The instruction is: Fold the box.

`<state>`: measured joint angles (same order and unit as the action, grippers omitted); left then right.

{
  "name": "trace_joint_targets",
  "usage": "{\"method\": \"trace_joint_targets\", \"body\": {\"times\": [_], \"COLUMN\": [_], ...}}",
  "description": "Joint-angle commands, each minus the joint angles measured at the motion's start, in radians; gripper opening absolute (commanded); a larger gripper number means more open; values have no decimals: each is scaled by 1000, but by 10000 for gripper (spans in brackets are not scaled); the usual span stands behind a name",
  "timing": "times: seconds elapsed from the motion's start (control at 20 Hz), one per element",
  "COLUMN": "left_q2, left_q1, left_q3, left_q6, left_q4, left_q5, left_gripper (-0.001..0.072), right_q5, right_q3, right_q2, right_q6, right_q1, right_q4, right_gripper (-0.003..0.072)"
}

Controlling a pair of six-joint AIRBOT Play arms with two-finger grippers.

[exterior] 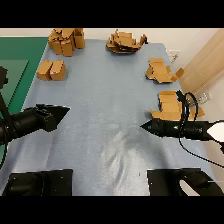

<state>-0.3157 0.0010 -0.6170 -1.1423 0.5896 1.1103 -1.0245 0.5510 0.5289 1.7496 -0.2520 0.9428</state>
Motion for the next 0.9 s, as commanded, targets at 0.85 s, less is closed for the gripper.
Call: {"method": "trace_joint_targets", "body": {"times": [0.85], "left_q2": [-1], "left_q1": [1], "left_q3": [2], "left_q6": [-3], "left_q4": [-21], "left_q5": [-39], "left_gripper": [218], "right_q5": [24], "right_q3": [369], "right_q2": [-19], "right_q6": [-139], "right_q1": [35], "right_q4": [-244], "right_gripper": [195]}}
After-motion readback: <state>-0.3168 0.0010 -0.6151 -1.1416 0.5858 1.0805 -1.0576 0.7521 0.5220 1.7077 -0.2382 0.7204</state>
